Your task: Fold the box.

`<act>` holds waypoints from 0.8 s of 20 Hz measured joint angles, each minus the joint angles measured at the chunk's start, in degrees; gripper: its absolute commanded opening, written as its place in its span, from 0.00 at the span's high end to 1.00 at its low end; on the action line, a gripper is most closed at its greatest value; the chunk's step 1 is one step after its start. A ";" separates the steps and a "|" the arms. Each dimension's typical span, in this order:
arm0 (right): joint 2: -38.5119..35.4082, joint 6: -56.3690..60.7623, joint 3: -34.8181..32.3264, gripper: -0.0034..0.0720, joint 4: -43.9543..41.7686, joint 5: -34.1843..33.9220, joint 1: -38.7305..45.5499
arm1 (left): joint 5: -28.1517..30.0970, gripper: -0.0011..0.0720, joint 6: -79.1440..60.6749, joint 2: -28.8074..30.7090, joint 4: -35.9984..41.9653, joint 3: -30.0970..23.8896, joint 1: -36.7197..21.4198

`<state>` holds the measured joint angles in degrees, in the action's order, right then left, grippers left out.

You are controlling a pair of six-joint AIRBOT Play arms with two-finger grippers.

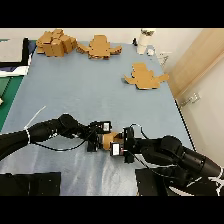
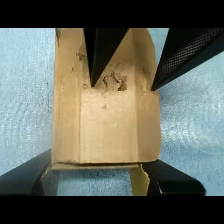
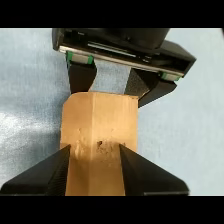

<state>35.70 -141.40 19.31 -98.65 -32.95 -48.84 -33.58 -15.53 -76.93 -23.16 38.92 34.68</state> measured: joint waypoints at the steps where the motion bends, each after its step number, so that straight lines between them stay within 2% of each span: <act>1: 0.11 -0.09 -0.02 0.32 0.57 -0.02 -0.07 | 0.00 0.26 0.00 0.00 0.00 0.02 0.00; 6: 0.28 3.65 0.00 0.32 5.95 0.00 -2.51 | 0.02 0.26 -0.02 0.00 0.00 0.00 0.00; 11: 0.28 18.99 0.00 0.33 21.59 -0.22 -9.38 | 0.00 0.26 0.00 0.00 0.00 0.00 0.00; 14: 0.28 27.12 0.00 0.44 29.31 -1.09 -12.92 | 0.02 0.26 0.00 0.00 0.00 0.00 0.00; 16: 0.31 30.53 0.00 0.46 32.52 -1.92 -14.21 | 0.00 0.26 0.00 0.00 0.00 0.00 0.00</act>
<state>36.01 -110.87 19.31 -66.13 -34.87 -63.05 -33.58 -15.53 -76.93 -23.16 38.92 34.68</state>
